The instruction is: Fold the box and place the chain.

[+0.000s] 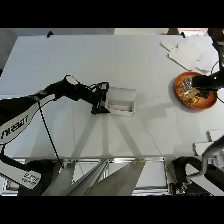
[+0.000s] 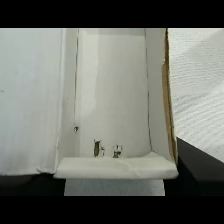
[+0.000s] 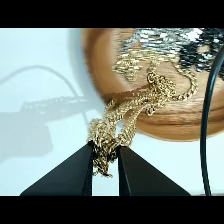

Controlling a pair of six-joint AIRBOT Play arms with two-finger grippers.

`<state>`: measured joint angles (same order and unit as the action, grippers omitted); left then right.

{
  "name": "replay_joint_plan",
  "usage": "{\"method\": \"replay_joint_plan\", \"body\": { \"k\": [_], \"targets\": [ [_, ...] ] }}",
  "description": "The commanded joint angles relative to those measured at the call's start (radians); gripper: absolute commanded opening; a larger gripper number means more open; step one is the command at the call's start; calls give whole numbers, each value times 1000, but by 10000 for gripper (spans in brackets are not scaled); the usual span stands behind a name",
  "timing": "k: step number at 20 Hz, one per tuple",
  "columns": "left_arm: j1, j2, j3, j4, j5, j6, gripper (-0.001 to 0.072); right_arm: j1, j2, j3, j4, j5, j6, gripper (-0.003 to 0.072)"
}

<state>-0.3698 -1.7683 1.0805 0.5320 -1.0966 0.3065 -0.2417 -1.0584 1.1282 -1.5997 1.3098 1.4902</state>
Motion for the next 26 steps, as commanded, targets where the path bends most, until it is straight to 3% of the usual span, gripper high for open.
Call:
{"method": "replay_joint_plan", "body": {
  "k": [1, 6, 12, 16, 20, 26],
  "targets": [
    [0, 0, 1, 0, 0, 0, 209, 141, 33, 1, 16, 61, -11, 6],
    [0, 0, 1, 0, 0, 0, 209, 358, 33, 1, 93, 23, -6, 7],
    [0, 0, 1, 0, 0, 0, 209, 545, -1, 1, 149, -177, 95, 8],
    [0, 0, 1, 0, 0, 0, 209, 638, -68, 1, 156, -298, 188, 8],
    [0, 0, 1, 0, 0, 0, 209, 722, -134, 1, 256, -442, 189, 8],
    [0, 0, 1, 0, 0, 0, 209, 784, -260, 1, 260, -496, 193, 9]
  ]
}}
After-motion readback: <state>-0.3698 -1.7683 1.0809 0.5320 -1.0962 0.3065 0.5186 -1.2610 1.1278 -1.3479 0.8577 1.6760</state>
